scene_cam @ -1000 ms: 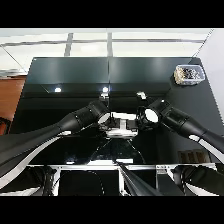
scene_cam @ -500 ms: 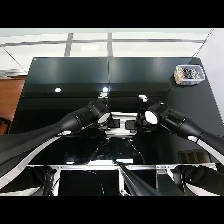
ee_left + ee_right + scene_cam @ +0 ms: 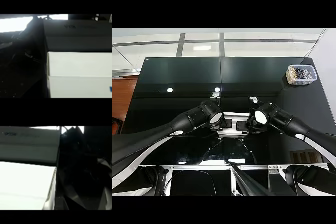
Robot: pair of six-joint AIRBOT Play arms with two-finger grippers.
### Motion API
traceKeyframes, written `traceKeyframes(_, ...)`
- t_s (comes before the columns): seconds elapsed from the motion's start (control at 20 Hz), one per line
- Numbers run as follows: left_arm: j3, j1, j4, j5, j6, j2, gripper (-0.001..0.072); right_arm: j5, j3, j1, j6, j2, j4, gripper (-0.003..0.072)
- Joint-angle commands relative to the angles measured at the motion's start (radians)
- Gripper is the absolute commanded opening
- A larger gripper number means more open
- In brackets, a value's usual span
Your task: Fold the box and place the chain.
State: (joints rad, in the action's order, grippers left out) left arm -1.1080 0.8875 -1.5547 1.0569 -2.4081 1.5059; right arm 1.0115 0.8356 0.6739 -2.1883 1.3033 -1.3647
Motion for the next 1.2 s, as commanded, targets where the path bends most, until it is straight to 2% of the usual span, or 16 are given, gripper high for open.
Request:
traceKeyframes(0.0,0.0,0.0,0.0,0.0,0.0,0.0,0.0027,0.017,0.014,-0.001,0.039,0.014,0.002,0.0306)
traceKeyframes(0.2,0.0,0.0,0.0,-0.001,0.0,0.0,0.0026,0.049,0.08,-0.001,0.06,0.037,-0.056,0.0306)
traceKeyframes(0.35,0.0,0.0,0.0,-0.001,0.0,0.0,0.0026,0.091,0.085,-0.009,0.058,0.051,-0.069,0.0305)
traceKeyframes(0.45,0.0,0.0,0.0,-0.001,0.0,-0.001,0.0026,0.089,0.085,-0.013,0.059,0.052,-0.065,0.0124)
traceKeyframes(0.5,0.0,0.0,0.0,-0.001,0.0,0.0,0.0027,0.085,0.085,-0.013,0.057,0.052,-0.065,0.0123)
traceKeyframes(0.55,0.0,0.0,0.0,-0.001,0.0,0.0,0.0027,0.085,0.085,-0.013,0.05,0.052,-0.064,0.0007)
traceKeyframes(0.9,0.0,0.0,0.0,0.003,0.0,-0.001,0.0026,0.088,0.086,-0.013,0.021,0.052,-0.058,0.0025)
traceKeyframes(0.95,0.0,0.0,0.0,0.003,0.0,0.0,0.0027,0.085,0.086,-0.013,0.022,0.052,-0.058,0.0151)
traceKeyframes(1.0,0.0,0.0,0.0,0.002,0.0,0.0,0.0027,0.082,0.086,-0.013,0.021,0.052,-0.058,0.0213)
traceKeyframes(1.15,0.0,0.0,0.0,0.001,0.0,0.0,0.0027,0.08,0.086,-0.013,0.022,0.052,-0.058,0.0214)
